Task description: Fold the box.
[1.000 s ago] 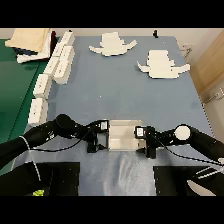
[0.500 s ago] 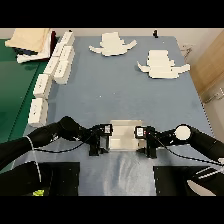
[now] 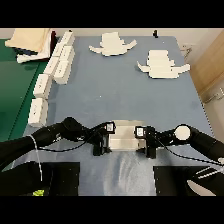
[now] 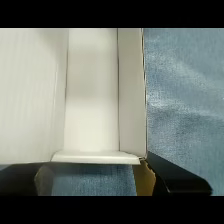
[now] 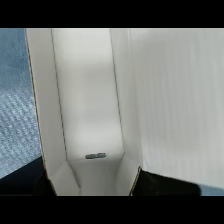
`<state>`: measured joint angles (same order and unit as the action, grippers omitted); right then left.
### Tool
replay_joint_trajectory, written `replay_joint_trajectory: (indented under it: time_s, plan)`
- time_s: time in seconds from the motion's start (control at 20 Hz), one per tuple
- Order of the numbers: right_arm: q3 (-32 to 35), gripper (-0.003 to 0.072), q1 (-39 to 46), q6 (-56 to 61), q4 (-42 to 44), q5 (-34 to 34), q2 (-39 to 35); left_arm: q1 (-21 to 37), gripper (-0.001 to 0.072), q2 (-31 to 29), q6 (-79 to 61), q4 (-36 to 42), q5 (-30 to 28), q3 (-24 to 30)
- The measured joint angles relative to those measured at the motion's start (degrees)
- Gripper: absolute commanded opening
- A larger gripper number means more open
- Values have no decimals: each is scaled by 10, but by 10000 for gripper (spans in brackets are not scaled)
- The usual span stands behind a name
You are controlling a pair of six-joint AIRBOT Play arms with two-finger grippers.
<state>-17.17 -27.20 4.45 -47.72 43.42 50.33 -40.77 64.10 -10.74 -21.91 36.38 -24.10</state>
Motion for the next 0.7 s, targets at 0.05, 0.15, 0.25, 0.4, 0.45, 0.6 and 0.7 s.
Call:
replay_joint_trajectory:
  time_s: [0.05, 0.15, 0.25, 0.4, 0.45, 0.6, 0.7]
  plan:
    - [0, 502, 0, 0, 0, 0, 0, -1, 692, 1, 0, 0, -1, 0]
    - [0, 502, 0, 0, 0, 0, 0, -5, 683, 2, 3, 0, -5, -1]
    - [0, 502, 0, 0, 0, 0, 0, -11, 459, 2, 10, -1, -17, -1]
    - [0, 502, 0, 0, -1, 0, 0, -20, 459, 3, 23, -7, -31, -2]
    - [0, 502, 0, 0, -1, 0, 0, -23, 460, 3, 26, -10, -34, -2]
    - [0, 502, 0, 0, -1, 0, 0, -27, 461, 3, 33, -16, -41, -2]
    - [0, 502, 0, 0, -1, 0, 0, -28, 461, 3, 35, -18, -44, -2]
